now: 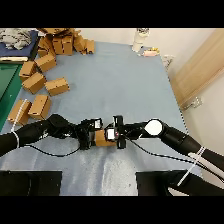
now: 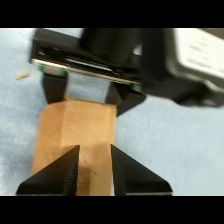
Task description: Fold the box.
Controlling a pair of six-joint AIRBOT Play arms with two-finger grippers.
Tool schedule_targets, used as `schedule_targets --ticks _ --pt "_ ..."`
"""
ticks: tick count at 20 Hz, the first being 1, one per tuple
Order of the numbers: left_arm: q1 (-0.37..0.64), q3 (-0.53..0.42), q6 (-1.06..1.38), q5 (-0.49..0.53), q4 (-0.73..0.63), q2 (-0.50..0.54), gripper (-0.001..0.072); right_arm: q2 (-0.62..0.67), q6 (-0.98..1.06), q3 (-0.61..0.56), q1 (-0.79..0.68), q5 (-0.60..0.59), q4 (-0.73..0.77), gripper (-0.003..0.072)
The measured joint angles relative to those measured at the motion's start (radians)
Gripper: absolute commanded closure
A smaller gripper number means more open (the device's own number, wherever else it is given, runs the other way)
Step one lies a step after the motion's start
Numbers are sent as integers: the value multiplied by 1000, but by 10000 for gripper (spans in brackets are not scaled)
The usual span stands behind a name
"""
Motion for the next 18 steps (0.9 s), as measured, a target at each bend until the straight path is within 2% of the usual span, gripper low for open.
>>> schedule_targets --ticks 5,8,11,14,18 --pt "0 0 -1 2 -1 0 247 66 91 0 2 45 -11 397" --pt "0 0 -1 2 -2 0 246 117 222 0 21 73 -90 401" --pt "0 0 -2 3 -2 0 247 197 405 0 109 95 -279 403" --pt "0 0 -2 3 -2 0 247 290 682 -7 245 127 -515 404" --pt "0 0 -2 4 -2 0 247 362 983 -89 360 161 -772 403"
